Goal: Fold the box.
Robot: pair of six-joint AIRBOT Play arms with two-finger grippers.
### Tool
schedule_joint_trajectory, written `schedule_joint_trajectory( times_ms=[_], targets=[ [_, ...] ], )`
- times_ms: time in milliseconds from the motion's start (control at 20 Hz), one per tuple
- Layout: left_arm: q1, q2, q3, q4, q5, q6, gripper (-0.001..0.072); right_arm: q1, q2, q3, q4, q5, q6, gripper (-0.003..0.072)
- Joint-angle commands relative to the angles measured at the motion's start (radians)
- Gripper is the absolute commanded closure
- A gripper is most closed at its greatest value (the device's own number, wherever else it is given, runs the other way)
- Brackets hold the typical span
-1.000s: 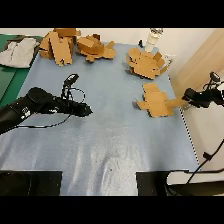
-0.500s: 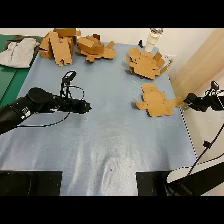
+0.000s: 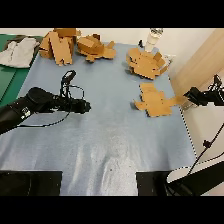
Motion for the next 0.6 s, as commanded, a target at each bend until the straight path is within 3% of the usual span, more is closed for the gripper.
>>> schedule_joint_trajectory(
  times_ms=[0, 550],
  targets=[
    [0.001, 0.0, 0.001, 0.0, -0.002, 0.0, 0.0698, 0.009, -0.006, 0.02, 0.055, 0.051, -0.027, 0.0243],
    [0.002, 0.0, 0.001, 0.0, -0.008, 0.0, 0.0698, 0.096, -0.05, 0.02, -0.02, 0.088, -0.04, 0.0244]
  ],
)
